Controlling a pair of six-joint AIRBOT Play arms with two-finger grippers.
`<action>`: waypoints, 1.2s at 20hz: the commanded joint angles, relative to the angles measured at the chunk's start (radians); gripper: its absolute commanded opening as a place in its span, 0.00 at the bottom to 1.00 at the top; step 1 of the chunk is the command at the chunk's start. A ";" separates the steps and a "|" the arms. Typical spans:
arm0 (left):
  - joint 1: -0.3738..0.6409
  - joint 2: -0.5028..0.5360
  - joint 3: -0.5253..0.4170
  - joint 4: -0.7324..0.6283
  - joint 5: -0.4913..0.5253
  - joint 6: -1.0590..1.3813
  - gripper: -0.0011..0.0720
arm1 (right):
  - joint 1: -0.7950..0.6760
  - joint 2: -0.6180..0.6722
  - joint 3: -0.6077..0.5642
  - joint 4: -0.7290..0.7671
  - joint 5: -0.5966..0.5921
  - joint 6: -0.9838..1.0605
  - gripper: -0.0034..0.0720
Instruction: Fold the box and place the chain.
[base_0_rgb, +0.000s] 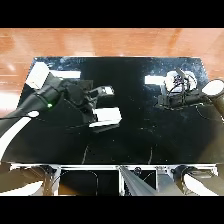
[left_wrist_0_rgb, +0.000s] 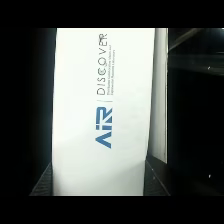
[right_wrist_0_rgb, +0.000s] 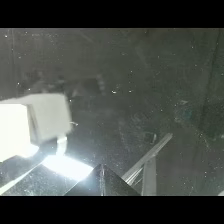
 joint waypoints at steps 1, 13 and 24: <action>0.109 0.082 0.004 0.075 0.107 -0.110 0.04 | 0.000 0.000 0.001 0.000 -0.001 -0.014 0.08; 1.015 0.156 -0.155 0.062 0.161 -0.137 0.04 | 0.001 0.000 0.000 0.002 -0.017 -0.036 0.08; 1.150 0.024 -0.130 0.014 -0.194 0.010 0.04 | 0.001 0.000 0.001 0.011 -0.050 0.031 0.08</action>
